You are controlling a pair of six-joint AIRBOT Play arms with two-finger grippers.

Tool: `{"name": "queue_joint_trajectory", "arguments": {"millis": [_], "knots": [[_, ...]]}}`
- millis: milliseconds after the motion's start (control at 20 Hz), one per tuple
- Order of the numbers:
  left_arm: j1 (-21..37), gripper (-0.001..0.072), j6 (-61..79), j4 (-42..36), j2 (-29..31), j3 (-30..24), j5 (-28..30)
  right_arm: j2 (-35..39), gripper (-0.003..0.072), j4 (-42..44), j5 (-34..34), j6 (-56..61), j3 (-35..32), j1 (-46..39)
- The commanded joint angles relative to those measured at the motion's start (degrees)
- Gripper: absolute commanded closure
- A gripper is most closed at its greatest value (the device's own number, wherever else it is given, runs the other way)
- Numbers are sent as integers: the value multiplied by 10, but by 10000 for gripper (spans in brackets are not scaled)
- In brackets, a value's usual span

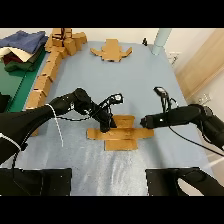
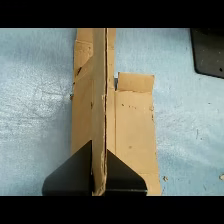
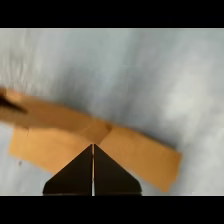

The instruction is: Fold the box.

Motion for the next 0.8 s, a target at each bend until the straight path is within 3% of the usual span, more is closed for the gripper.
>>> {"name": "queue_joint_trajectory", "arguments": {"millis": [0,150,200,250,300,450,750], "knots": [[0,698,0,-1,0,1,-8,58,682,-68,-87,42,-5,115],[0,698,0,-1,0,1,-8,97,673,-127,-61,41,-44,291],[0,698,0,-1,0,1,-8,98,559,-173,-38,41,-63,349],[0,698,0,-1,0,1,-8,94,244,-220,-5,41,-80,394],[0,698,0,-1,0,1,-8,86,49,-273,36,41,-95,434],[0,698,0,-1,0,1,-8,30,19,-403,91,41,-107,486],[0,698,0,-1,0,1,-8,-51,19,-485,110,44,-106,486]]}}
